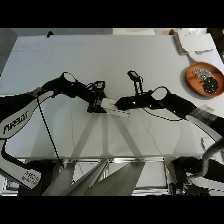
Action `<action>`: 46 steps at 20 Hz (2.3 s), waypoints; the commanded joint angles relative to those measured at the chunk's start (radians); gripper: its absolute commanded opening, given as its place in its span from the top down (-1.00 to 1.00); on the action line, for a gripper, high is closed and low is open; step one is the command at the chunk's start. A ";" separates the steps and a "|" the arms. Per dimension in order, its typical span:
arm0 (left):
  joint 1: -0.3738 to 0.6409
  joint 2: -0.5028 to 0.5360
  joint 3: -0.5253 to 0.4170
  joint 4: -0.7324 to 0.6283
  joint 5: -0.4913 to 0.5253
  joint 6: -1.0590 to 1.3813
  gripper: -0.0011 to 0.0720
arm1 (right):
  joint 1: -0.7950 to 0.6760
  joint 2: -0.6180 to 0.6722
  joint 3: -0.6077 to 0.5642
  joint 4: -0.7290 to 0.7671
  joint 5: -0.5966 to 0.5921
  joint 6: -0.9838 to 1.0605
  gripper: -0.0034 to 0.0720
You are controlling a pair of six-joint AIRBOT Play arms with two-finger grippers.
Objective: Fold the box and place the chain.
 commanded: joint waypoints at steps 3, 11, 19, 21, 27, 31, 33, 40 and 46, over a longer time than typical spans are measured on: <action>0.001 0.000 0.001 -0.001 0.004 0.000 -0.03 | 0.001 0.023 -0.003 0.191 -0.029 -0.149 0.88; 0.001 0.000 0.001 -0.001 0.004 -0.001 -0.03 | 0.047 0.090 -0.003 0.412 -0.071 -0.390 0.88; 0.001 0.000 0.001 -0.001 0.004 -0.001 -0.03 | 0.093 -0.005 -0.003 0.380 -0.074 -0.318 0.88; 0.001 0.000 0.001 -0.001 0.004 -0.001 -0.03 | 0.108 -0.040 -0.003 0.365 -0.047 -0.317 0.88; 0.001 0.000 0.001 -0.001 0.004 -0.001 -0.03 | 0.106 -0.060 -0.003 0.359 -0.104 -0.293 0.88; 0.001 0.000 0.001 -0.001 0.004 -0.001 -0.03 | 0.106 -0.060 -0.003 0.359 -0.103 -0.293 0.88; 0.001 0.000 0.001 -0.001 0.004 0.000 -0.03 | 0.106 -0.051 -0.003 0.360 -0.102 -0.293 0.88; 0.001 0.000 0.001 -0.001 0.004 -0.001 -0.03 | 0.048 0.014 -0.003 0.372 -0.105 -0.292 0.88; 0.001 0.000 0.001 -0.002 0.004 0.000 -0.03 | 0.050 -0.010 -0.003 0.365 -0.086 -0.291 0.88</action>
